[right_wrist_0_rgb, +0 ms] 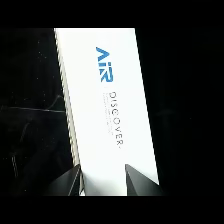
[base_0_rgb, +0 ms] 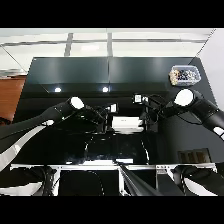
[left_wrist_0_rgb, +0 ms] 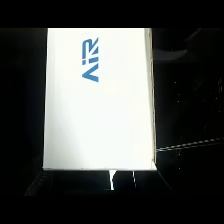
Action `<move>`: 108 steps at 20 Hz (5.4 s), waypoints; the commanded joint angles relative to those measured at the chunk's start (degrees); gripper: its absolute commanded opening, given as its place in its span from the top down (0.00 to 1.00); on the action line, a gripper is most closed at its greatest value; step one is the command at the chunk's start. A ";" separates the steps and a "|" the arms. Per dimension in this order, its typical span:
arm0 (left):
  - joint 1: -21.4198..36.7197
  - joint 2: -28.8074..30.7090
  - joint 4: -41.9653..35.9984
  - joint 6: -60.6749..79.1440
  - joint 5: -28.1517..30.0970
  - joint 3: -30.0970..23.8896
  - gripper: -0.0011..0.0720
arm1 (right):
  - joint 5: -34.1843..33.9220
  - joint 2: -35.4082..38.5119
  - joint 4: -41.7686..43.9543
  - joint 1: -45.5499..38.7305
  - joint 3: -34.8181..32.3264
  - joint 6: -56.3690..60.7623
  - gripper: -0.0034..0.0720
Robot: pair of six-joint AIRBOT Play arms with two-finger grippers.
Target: Fold the box and place the chain.
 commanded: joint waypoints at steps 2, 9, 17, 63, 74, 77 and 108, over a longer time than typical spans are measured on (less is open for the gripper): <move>0.00 -0.04 0.00 0.00 0.00 0.00 0.38 | 0.81 -0.02 0.00 0.02 -0.70 0.02 0.55; 0.00 -0.04 0.00 0.02 0.00 0.00 0.38 | 0.66 -0.11 -0.07 0.00 -1.29 0.04 0.55; 0.02 -0.04 0.00 0.00 0.02 0.00 0.38 | 4.79 3.69 1.42 -2.47 1.09 10.69 0.55; -4.33 8.76 20.79 -33.44 -5.97 13.68 0.01 | 15.45 14.21 15.65 -38.34 -2.54 35.01 0.93; -12.74 -9.11 30.97 -47.10 -12.24 31.01 0.01 | 14.93 14.21 15.61 -38.34 -2.54 34.99 0.93; -12.72 -9.09 28.57 -46.95 -13.40 31.01 0.01 | 14.43 14.21 15.45 -38.34 -2.54 34.99 0.93; -14.32 -9.33 25.51 -41.88 -13.77 31.10 0.01 | 14.25 14.21 15.23 -38.34 -2.54 35.01 0.93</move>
